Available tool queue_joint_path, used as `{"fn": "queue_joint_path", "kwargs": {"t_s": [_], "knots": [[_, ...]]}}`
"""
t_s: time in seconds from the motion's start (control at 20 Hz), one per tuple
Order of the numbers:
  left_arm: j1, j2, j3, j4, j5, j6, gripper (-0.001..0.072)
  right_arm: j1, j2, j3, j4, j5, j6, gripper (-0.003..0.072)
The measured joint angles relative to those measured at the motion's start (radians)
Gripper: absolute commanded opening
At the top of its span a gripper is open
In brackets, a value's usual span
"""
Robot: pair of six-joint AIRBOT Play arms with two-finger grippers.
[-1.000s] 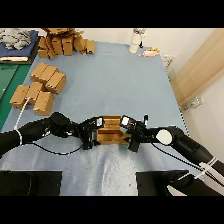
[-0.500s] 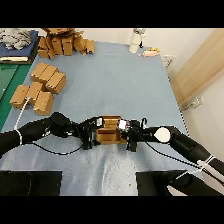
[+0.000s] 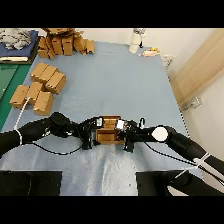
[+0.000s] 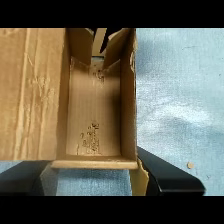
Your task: Fold the box.
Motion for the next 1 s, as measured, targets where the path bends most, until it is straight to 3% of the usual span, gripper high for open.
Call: {"fn": "queue_joint_path", "kwargs": {"t_s": [0.1,0.25,0.3,0.35,0.55,0.65,1.0], "knots": [[0.0,0.0,0.0,0.0,0.0,0.0,0.0479,0.001,-0.009,0.0,0.019,-0.011,-0.001,0.0243],[0.0,0.0,0.0,0.0,0.0,0.0,0.0479,0.001,-0.022,0.0,0.056,-0.02,-0.003,0.0254],[0.0,0.0,0.0,0.0,0.0,0.0,0.0479,0.001,-0.025,0.0,0.068,-0.023,-0.005,0.0405],[0.0,0.0,0.0,0.0,0.0,0.0,0.0479,0.001,-0.027,0.0,0.076,-0.023,-0.009,0.0462],[0.0,0.0,0.0,0.0,0.0,0.0,0.0479,0.001,-0.039,0.0,0.094,-0.027,-0.018,0.0465],[0.0,0.0,0.0,0.0,-0.001,0.0,0.0479,0.001,-0.044,0.0,0.097,-0.027,-0.021,0.0513],[0.0,0.0,0.0,0.0,-0.001,0.0,0.0479,0.001,-0.057,0.0,0.098,-0.027,-0.022,0.0511]]}}
